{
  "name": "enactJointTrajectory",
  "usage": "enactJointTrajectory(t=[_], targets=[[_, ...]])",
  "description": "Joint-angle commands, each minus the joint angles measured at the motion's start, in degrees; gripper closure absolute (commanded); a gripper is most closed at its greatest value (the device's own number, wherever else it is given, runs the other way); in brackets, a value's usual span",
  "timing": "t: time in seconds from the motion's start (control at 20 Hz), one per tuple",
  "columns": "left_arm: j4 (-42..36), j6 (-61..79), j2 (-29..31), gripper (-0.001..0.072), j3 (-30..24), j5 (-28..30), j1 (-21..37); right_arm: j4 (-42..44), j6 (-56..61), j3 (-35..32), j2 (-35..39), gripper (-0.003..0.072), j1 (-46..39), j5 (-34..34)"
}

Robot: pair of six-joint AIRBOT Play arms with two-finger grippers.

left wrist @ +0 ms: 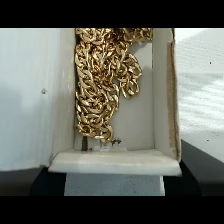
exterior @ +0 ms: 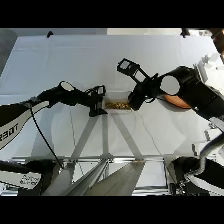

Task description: Fold the box and place the chain.

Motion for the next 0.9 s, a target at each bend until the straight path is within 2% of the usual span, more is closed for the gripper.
enactJointTrajectory(t=[0.0, 0.15, 0.4, 0.5, 0.65, 0.85], targets=[[0.02, 0.00, 0.00, 0.0453, -0.02, 0.00, -0.02, -1.77, 0.17, -0.02, -0.04, 0.0421, -0.09, 1.36], [0.02, 0.00, 0.00, 0.0453, -0.02, 0.00, -0.02, -3.78, 0.17, -0.68, -0.09, 0.0538, -0.33, 1.92], [0.02, 0.00, 0.00, 0.0453, -0.02, 0.02, -0.02, -3.76, -3.54, -8.85, -0.09, 0.0542, -6.29, 0.83], [0.02, 0.00, 0.00, 0.0453, -0.02, 0.00, -0.02, -0.98, -6.36, -11.32, -0.13, 0.0647, -8.81, -3.02], [0.02, 0.00, 0.00, 0.0453, -0.02, 0.00, -0.02, 6.47, -13.62, -11.76, -2.71, 0.0656, -12.90, -7.52], [0.02, 0.00, 0.00, 0.0453, -0.02, 0.00, -0.02, 10.86, -16.92, -11.78, -10.12, 0.0678, -14.60, -8.13]])
